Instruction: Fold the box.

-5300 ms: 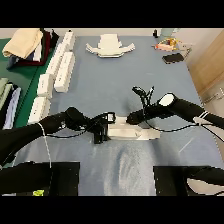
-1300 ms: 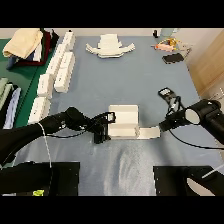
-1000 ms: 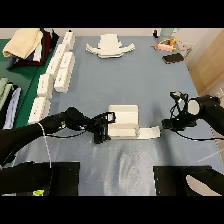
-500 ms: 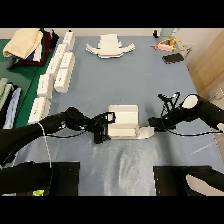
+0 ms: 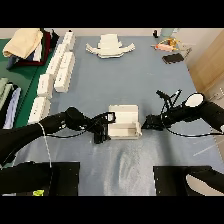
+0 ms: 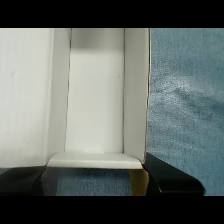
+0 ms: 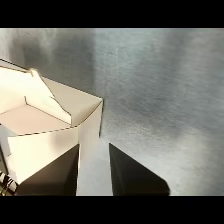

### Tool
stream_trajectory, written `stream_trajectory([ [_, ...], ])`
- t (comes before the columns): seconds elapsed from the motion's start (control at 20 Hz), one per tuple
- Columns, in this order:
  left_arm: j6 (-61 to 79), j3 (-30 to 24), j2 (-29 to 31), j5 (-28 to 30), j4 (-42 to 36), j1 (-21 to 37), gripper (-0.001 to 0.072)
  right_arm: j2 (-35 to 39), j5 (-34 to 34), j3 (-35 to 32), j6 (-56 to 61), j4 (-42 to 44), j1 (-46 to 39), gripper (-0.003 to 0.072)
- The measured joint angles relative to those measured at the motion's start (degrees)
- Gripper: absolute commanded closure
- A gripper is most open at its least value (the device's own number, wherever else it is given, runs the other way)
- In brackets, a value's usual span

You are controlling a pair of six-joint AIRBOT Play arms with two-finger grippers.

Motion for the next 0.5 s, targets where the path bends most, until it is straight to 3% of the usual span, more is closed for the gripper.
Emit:
stream_trajectory([
  [0.15,0.0,0.0,0.0,0.02,0.0,0.0,0.0207,0.17,0.17,0.0,-0.42,1.07,0.15,0.0378],
  [0.2,0.0,0.0,0.0,0.0,-0.02,0.0,0.0207,0.24,0.17,0.02,-0.66,1.31,0.59,0.029],
  [0.25,0.0,0.0,0.0,0.0,0.0,0.0,0.0207,0.24,0.17,0.02,-1.01,1.6,1.31,0.0251],
  [0.5,0.0,0.0,0.0,0.02,-0.02,0.0,0.0207,0.2,-4.72,0.02,-0.2,-0.31,8.02,0.0264],
])
